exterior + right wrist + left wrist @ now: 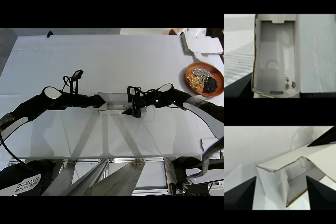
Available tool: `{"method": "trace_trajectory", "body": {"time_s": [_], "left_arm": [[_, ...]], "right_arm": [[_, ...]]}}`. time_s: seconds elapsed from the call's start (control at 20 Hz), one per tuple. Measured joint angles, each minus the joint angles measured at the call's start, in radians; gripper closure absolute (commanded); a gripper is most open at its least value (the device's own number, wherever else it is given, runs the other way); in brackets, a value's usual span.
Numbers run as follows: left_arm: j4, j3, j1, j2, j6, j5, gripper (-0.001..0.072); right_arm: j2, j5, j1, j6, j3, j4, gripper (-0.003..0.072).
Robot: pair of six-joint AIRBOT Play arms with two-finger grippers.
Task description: Fold the box and place the chain.
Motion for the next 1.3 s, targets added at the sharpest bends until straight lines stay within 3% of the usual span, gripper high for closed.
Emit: {"method": "trace_trajectory", "body": {"time_s": [0.2,0.35,0.7,1.3], "left_arm": [[0.291,0.068,-0.056,-0.009,-0.277,-0.014,0.0184],[0.434,0.108,-0.095,-0.037,-0.402,-0.041,0.0184],[0.592,0.215,-0.166,-0.133,-0.614,-0.112,0.0186],[0.887,0.305,-0.254,-0.161,-1.016,-0.25,0.0221]], "right_arm": [[0.0,0.0,0.0,0.0,0.0,0.0,0.022],[0.0,0.0,0.0,0.0,0.0,0.0,0.022],[0.0,-0.001,0.0,0.0,0.0,0.0,0.022],[0.0,-0.001,0.0,0.0,0.0,0.0,0.022]]}}
